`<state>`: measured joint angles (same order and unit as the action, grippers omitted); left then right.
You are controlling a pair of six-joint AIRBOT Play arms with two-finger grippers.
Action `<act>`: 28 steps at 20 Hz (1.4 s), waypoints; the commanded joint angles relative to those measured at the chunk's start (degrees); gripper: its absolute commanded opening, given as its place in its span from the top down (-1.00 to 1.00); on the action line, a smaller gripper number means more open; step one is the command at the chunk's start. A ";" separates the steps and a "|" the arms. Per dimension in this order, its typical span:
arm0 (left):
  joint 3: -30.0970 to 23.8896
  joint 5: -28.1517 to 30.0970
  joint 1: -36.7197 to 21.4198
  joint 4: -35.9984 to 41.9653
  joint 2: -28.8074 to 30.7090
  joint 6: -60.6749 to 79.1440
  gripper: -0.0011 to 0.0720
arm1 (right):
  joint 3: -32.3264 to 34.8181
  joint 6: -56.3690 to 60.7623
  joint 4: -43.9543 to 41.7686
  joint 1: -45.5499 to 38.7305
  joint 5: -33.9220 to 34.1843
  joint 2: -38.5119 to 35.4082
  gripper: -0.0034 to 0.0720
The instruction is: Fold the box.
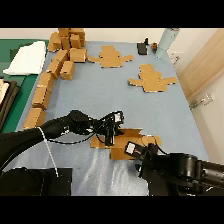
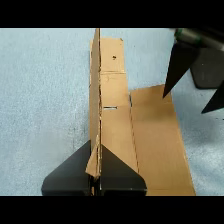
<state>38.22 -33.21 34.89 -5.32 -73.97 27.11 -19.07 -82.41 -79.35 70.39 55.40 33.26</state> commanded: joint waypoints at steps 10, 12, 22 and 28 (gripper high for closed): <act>0.04 0.02 0.02 -0.02 0.02 0.02 0.93 | -1.77 6.84 17.53 2.23 -8.00 9.53 -0.37; 0.04 0.04 0.02 -0.02 0.02 0.02 0.93 | -2.38 7.10 18.10 2.23 -6.08 7.37 -0.37; 0.04 0.02 0.02 -0.02 0.02 0.02 0.93 | -2.38 14.08 22.38 1.36 -0.83 5.01 -0.37; 0.04 0.02 0.02 -0.02 0.02 0.02 0.93 | -2.34 19.41 22.88 1.36 -0.74 5.01 -0.38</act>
